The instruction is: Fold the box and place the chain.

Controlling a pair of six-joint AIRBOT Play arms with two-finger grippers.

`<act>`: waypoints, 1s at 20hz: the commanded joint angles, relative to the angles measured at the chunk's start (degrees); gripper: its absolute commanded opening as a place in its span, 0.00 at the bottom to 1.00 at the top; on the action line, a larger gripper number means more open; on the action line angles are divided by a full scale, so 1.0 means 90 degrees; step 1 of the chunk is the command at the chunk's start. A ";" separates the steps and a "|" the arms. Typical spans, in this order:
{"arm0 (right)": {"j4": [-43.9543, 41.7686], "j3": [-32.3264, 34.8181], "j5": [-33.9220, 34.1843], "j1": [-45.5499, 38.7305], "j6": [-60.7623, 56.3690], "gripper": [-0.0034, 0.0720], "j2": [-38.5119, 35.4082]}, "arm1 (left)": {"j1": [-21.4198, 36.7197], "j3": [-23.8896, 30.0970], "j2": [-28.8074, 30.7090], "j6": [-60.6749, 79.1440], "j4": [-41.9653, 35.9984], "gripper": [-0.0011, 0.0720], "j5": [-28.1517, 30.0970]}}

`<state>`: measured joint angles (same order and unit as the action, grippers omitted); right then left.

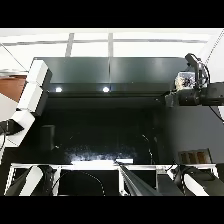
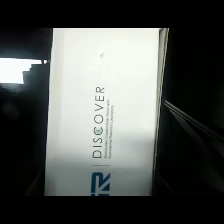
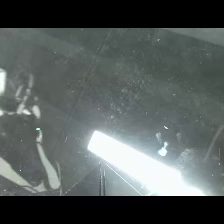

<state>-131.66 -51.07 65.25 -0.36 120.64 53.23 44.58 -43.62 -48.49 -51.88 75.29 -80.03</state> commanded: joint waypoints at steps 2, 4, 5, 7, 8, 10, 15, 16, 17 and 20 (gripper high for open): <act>0.0036 -0.0005 -0.0121 0.0002 -0.0002 0.08 0.0002 | 0.0770 0.0673 0.0032 0.0967 0.0007 0.40 0.1627; 0.0039 -0.0005 -0.0209 0.0002 -0.0053 0.08 0.0002 | 0.0765 0.0996 0.0015 0.1370 -0.0068 0.40 0.2499; 0.0036 -0.0005 -0.0296 0.0002 -0.0114 0.08 0.0002 | 0.0765 0.1124 -0.0007 0.1430 -0.0114 0.40 0.2909; 0.0036 -0.0005 -0.0449 0.0002 -0.0301 0.08 0.0002 | 0.0763 0.1239 -0.0158 0.1593 -0.0459 0.45 0.3504; 0.0041 -0.0005 -0.0508 0.0002 -0.0311 0.08 0.0005 | 0.0763 0.1239 -0.0267 0.1926 -0.0780 0.45 0.3560; 0.0078 -0.0005 -0.0563 0.0002 -0.0311 0.08 0.0017 | 0.0741 0.1239 -0.0529 0.2594 -0.1443 0.45 0.3560; 0.0185 -0.0005 -0.0532 0.0002 -0.0384 0.08 0.0015 | 0.0449 0.1239 -0.1129 0.2744 -0.1637 0.49 0.3757; 0.0187 -0.0005 -0.0529 0.0002 -0.0384 0.08 0.0015 | 0.0413 0.1236 -0.1251 0.2742 -0.1671 0.83 0.3796; 0.0189 -0.0005 -0.0529 0.0002 -0.0384 0.08 0.0015 | 0.0362 0.1236 -0.1326 0.2722 -0.1678 0.99 0.3871; 0.0185 -0.0005 -0.0520 0.0002 -0.0386 0.08 0.0015 | 0.0277 0.1168 -0.1202 0.2722 -0.1632 0.99 0.3757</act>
<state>-130.08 -51.07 60.58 -0.36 117.34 53.34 47.83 -32.67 -59.13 -27.88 60.95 -46.13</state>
